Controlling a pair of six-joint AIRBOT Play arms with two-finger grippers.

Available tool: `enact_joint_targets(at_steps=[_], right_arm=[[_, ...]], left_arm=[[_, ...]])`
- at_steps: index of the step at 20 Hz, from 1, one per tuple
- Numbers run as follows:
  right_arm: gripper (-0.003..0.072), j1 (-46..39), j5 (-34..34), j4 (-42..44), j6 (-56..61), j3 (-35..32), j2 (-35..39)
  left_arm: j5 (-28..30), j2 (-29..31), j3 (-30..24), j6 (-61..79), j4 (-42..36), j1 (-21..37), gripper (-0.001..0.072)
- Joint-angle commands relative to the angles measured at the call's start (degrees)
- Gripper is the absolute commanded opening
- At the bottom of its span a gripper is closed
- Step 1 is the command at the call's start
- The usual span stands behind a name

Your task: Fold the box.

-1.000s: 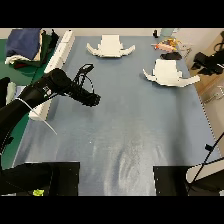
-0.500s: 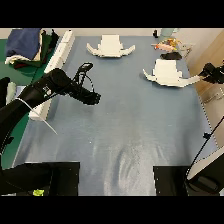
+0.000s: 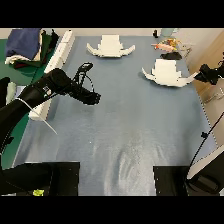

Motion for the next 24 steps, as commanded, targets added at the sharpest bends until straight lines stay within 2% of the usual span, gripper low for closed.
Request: enact_joint_targets(at_steps=[1,3,5,8,11,14,17,19,22,24], right_arm=[[0.0001,0.2,6.6,6.1,-1.9,0.1,-0.1],[-0.0001,0.4,11.3,10.4,-1.7,-0.3,0.5],[-0.0003,1.6,13.3,10.2,-1.1,-2.8,2.9],[-0.0004,5.3,13.2,8.3,-1.0,-12.5,11.1],[-0.0004,9.9,9.8,3.7,-1.0,-28.9,23.9],[-0.0004,13.9,2.5,3.8,-0.7,-50.4,39.4],[-0.0004,18.3,-5.9,3.8,2.8,-72.2,55.8],[-0.0004,21.3,-9.5,3.8,5.5,-83.7,65.5],[-0.0003,24.8,-11.8,3.8,10.0,-94.4,76.3],[0.0018,25.6,-12.3,3.8,11.1,-96.6,79.1]], left_arm=[[0.0,0.0,0.0,0.0,0.0,0.1,0.0014],[0.5,0.0,0.0,0.0,0.0,0.1,0.0015],[2.0,0.0,0.0,0.0,0.0,0.1,0.0014],[-0.7,0.0,0.0,0.0,-0.2,0.1,0.0014],[-3.8,0.1,0.0,-0.2,-0.2,0.1,0.0014],[-7.0,1.5,0.0,0.2,0.5,0.1,0.0014],[-8.3,5.7,-2.1,0.3,1.2,0.1,0.0014],[-8.4,9.6,-5.4,0.3,1.6,0.2,0.0014],[-8.0,14.5,-10.8,0.3,1.5,0.5,0.0014],[-7.7,16.0,-13.1,0.2,1.5,0.5,0.0014]])
